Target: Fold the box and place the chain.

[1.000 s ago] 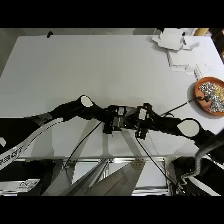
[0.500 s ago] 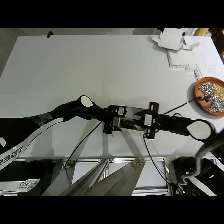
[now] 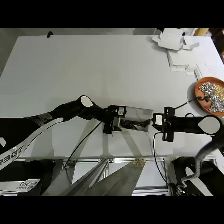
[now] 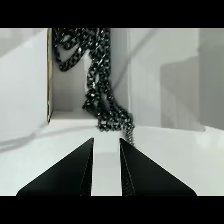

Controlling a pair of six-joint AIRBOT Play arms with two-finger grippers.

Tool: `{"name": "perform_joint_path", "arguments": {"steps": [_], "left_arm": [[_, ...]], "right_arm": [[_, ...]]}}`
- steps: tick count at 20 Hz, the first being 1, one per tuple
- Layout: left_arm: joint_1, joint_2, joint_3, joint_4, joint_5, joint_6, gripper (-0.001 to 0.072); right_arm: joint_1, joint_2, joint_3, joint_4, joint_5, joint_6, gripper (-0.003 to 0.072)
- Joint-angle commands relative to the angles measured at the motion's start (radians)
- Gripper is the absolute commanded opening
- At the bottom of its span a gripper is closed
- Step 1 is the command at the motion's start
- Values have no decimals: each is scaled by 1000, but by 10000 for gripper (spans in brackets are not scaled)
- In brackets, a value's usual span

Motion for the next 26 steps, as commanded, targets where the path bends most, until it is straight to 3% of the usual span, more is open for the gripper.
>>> {"name": "perform_joint_path", "arguments": {"steps": [1, 20, 26], "left_arm": [[1, 0, 1, 0, 0, 0, 206], [1, 0, 1, 0, 0, 0, 206], [1, 0, 1, 0, 0, 0, 206]], "right_arm": [[-15, -70, -2, -19, 19, -35, 187], [-15, -145, -2, 106, -52, -114, 173], [-15, -136, -2, 105, -5, -113, 19]]}}
